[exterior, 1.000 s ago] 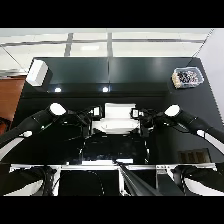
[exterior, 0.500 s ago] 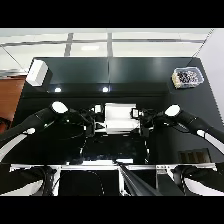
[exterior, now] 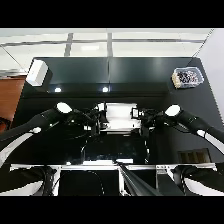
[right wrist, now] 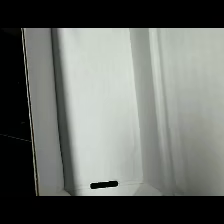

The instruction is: Fold the box and place the chain.

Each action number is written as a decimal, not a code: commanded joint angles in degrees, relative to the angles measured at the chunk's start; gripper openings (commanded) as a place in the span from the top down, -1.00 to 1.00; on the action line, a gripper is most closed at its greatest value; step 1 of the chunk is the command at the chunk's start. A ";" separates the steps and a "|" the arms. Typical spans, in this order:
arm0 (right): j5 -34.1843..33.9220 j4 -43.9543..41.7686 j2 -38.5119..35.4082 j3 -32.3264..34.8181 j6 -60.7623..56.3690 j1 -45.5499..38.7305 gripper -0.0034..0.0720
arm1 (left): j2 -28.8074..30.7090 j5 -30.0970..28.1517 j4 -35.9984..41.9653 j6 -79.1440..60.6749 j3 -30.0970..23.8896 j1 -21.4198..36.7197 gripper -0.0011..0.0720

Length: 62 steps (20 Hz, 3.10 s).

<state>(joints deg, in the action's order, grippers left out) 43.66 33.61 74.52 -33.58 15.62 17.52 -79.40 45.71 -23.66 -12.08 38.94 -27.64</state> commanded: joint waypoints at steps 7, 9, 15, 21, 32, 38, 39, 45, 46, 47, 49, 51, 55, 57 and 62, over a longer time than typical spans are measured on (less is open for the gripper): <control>0.02 -0.11 0.02 -0.02 -0.07 0.00 0.41 | -1.09 -0.96 0.66 0.28 0.90 -1.18 0.28; 0.02 -0.11 0.02 -0.02 -0.07 0.00 0.41 | -1.09 -0.96 0.57 0.28 0.90 -1.20 0.40; 0.02 -0.11 0.02 -0.02 -0.07 0.00 0.41 | -1.07 -1.53 0.31 0.50 0.90 -1.55 0.52; 0.02 -0.11 0.02 -0.02 -0.07 0.00 0.41 | -1.01 -1.55 -0.11 0.55 0.90 -1.51 0.81; 0.02 -0.13 0.02 -0.02 -0.07 0.00 0.41 | 16.72 4.07 -28.11 52.22 0.83 15.50 0.89; 0.02 -0.11 0.02 -0.02 -0.07 0.00 0.41 | 9.11 22.58 -20.37 84.61 -1.73 32.22 0.89; 0.02 -0.11 0.02 -0.02 -0.07 0.00 0.41 | 7.13 23.61 -16.31 82.73 -2.23 33.24 0.89; 0.02 -0.11 0.02 -0.02 -0.07 0.00 0.41 | -2.03 19.32 -13.07 82.84 -2.32 25.64 0.89; 0.02 -0.11 0.02 -0.02 -0.07 0.00 0.41 | -2.47 19.21 -11.82 81.96 -2.29 23.56 0.89; 0.02 -0.13 0.02 -0.02 -0.07 0.00 0.41 | -2.62 19.10 -10.56 80.24 -2.29 22.08 0.89; 0.02 -0.13 0.02 -0.02 -0.07 0.00 0.41 | -2.62 19.71 -6.56 74.38 -2.29 20.79 0.89; 0.02 -0.13 0.02 -0.02 -0.07 0.00 0.41 | -2.62 20.33 -6.16 71.12 -2.10 20.55 0.89; 0.02 -0.13 0.02 -0.02 -0.07 0.00 0.41 | -2.62 19.30 -7.08 70.34 -1.84 18.82 0.89; 0.02 -0.13 0.02 -0.02 -0.07 0.00 0.41 | -2.62 19.54 -5.88 68.83 -1.84 18.53 0.89; 0.02 -0.11 0.02 -0.02 -0.07 0.00 0.41 | -2.62 20.63 -0.55 64.72 -1.27 18.58 -0.66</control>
<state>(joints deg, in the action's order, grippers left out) 43.68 33.50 74.54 -33.56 15.55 17.52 -81.97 66.15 -26.89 54.78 37.23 -8.91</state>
